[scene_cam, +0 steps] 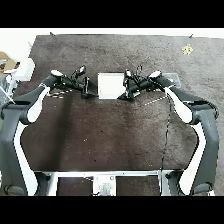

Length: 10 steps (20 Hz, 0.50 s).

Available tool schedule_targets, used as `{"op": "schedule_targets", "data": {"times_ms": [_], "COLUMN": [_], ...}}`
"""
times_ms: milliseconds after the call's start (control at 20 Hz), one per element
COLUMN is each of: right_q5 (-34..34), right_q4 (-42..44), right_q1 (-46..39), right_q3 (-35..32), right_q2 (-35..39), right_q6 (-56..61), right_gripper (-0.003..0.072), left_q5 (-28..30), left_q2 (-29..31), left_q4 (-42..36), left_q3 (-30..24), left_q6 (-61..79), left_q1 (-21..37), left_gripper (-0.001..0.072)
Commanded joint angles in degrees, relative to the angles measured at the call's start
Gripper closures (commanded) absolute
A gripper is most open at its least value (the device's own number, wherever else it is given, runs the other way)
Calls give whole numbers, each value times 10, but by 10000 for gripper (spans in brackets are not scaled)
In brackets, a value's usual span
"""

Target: Fold the box and place the chain.

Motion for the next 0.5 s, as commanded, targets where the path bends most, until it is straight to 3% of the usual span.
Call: {"op": "schedule_targets", "data": {"times_ms": [0,450], "right_q5": [0,0], "right_q4": [0,0], "right_q1": [0,0], "right_q3": [0,0], "right_q2": [0,0], "right_q6": [0,0], "right_gripper": [93,93], "left_q5": [9,49], "left_q2": [-12,-17], "left_q4": [-14,-12], "left_q3": [0,1], "left_q6": [2,19], "left_q1": [-7,-39], "left_gripper": [-11,-11]}}
